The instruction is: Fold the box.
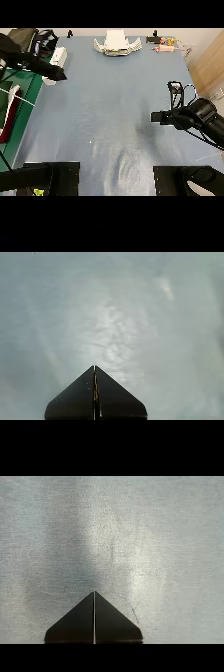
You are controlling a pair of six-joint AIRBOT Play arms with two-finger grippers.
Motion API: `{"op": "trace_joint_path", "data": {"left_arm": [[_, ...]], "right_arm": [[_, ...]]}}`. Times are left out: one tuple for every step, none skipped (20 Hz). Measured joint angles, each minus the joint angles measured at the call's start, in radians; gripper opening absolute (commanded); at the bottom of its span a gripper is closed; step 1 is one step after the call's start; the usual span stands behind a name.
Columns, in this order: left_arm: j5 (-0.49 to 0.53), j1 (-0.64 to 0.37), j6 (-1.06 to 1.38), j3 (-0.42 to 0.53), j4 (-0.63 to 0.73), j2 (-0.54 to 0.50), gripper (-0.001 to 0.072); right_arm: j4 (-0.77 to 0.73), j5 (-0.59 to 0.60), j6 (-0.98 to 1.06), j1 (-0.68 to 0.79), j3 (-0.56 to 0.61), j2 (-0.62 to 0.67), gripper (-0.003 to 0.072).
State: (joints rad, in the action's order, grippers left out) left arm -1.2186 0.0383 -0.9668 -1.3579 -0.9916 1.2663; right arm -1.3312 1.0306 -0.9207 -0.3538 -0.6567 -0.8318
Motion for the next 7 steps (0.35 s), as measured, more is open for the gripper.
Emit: {"op": "trace_joint_path", "data": {"left_arm": [[0.012, 0.05, -0.023, 0.015, -0.001, 0.0, 0.0014], [0.028, 0.098, -0.042, 0.031, -0.003, 0.004, 0.0014], [0.047, 0.142, -0.058, 0.05, -0.011, 0.008, 0.0014], [0.066, 0.179, -0.072, 0.066, -0.015, 0.014, 0.0014], [0.077, 0.208, -0.079, 0.078, -0.018, 0.021, 0.0014], [0.086, 0.235, -0.086, 0.088, -0.02, 0.029, 0.0014], [0.093, 0.254, -0.092, 0.093, -0.021, 0.035, 0.0014]], "right_arm": [[0.0, 0.0, 0.0, 0.0, 0.0, 0.0, 0.0006], [0.0, 0.0, 0.0, 0.0, 0.0, 0.0, 0.0006], [0.0, 0.0, 0.0, 0.0, 0.0, 0.0, 0.0006], [0.0, 0.0, 0.0, 0.0, 0.0, 0.0, 0.0006], [0.0, 0.0, 0.0, 0.0, 0.0, 0.0, 0.0006], [0.0, 0.0, 0.0, 0.0, 0.0, 0.0, 0.0006], [-0.001, 0.0, 0.0, 0.0, 0.0, 0.0, 0.0006]]}}
